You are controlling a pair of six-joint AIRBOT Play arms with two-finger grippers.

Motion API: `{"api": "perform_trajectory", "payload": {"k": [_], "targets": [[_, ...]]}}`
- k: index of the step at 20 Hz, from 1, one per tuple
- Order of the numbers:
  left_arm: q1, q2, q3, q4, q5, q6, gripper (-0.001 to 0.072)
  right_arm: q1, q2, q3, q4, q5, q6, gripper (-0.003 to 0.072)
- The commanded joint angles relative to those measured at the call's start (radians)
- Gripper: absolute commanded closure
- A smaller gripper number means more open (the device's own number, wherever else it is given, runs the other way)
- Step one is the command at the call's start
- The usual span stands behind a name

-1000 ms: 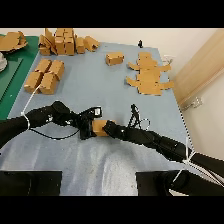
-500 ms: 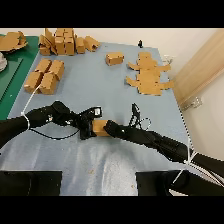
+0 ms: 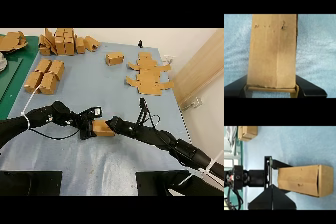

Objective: Fold the box.

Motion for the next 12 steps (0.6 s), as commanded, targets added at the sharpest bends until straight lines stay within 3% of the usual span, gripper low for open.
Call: {"api": "perform_trajectory", "payload": {"k": [1, 12], "targets": [[0.000, -0.001, 0.000, 0.000, 0.000, 0.000, 0.0264, -0.017, 0.020, 0.001, -0.053, -0.039, 0.001, 0.0686], [0.000, -0.001, 0.000, 0.000, 0.000, 0.000, 0.0264, -0.071, 0.046, 0.001, -0.063, -0.085, 0.000, 0.0686]]}}
